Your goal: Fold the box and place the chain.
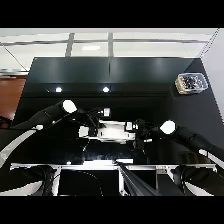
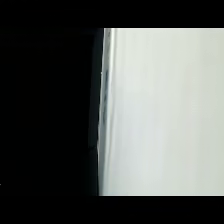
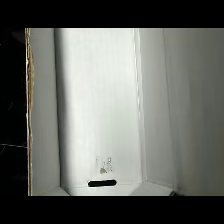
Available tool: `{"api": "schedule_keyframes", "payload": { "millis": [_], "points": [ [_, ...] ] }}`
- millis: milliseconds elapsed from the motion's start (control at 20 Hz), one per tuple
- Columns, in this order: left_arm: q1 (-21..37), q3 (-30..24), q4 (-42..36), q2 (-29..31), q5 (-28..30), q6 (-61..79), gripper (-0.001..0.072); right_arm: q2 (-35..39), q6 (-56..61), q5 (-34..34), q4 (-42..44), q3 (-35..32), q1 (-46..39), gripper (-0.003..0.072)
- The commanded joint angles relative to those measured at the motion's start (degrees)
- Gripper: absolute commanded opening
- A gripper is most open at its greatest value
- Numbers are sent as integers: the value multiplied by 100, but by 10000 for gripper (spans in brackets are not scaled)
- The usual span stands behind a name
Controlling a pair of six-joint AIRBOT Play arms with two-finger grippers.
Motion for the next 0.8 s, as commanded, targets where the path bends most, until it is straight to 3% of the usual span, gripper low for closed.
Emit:
{"api": "schedule_keyframes", "payload": {
  "millis": [0, 100, 150, 300, 350, 400, 450, 550, 700, 750],
  "points": [
    [0, 0, 0, 0, 0, 0, 22, -4, -20, -42, -7, -2, 17, 636],
    [0, 0, 2, 0, -33, -2, 21, -4, -20, -39, -7, -2, 17, 615],
    [0, 0, 2, 0, -48, -2, 22, -4, -20, -37, -9, -4, 17, 427],
    [0, 0, 2, 0, -85, -2, 22, -4, -20, -37, -11, -4, 20, 417],
    [0, 9, 2, 2, -122, -13, 23, -4, -20, -37, -11, -4, 20, 346],
    [2, 48, 31, 2, -282, -50, 25, -4, -22, -20, -15, -4, 20, 138],
    [0, 120, 125, 11, -505, -52, 54, -4, -22, -20, -17, -4, 20, 42],
    [2, 337, 444, 42, -981, -361, 314, -4, -22, -20, -17, -4, 20, 42],
    [0, 717, 1274, 280, -1834, -1792, 298, -4, -24, 31, -26, -4, 42, 42],
    [0, 765, 1539, 446, -2109, -2295, 217, -4, -24, 57, -72, -2, 66, 42]
  ]
}}
